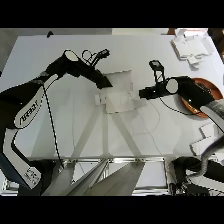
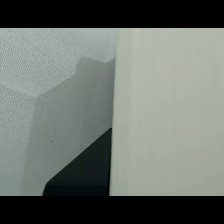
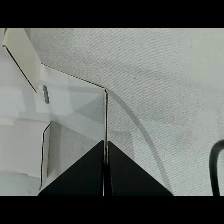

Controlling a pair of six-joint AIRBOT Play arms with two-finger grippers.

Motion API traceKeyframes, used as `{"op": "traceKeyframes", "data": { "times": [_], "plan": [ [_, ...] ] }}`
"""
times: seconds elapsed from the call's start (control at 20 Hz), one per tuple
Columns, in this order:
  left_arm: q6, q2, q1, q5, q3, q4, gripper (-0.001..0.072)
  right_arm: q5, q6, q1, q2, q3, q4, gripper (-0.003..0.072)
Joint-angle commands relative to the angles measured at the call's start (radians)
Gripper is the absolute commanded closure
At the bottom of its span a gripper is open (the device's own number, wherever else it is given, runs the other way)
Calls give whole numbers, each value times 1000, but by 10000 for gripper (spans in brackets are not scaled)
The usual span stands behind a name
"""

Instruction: Fold the box and place the chain.

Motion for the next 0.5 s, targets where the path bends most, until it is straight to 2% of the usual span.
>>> {"op": "traceKeyframes", "data": {
  "times": [0.0, 0.45],
  "plan": [
    [2, 0, 1, 1, 0, 0, 696, 1, 1, 1, 0, 0, 0, 676],
    [2, 0, 1, -3, 0, 1, 695, -16, 1, 1, 0, 0, 0, 675]
  ]
}}
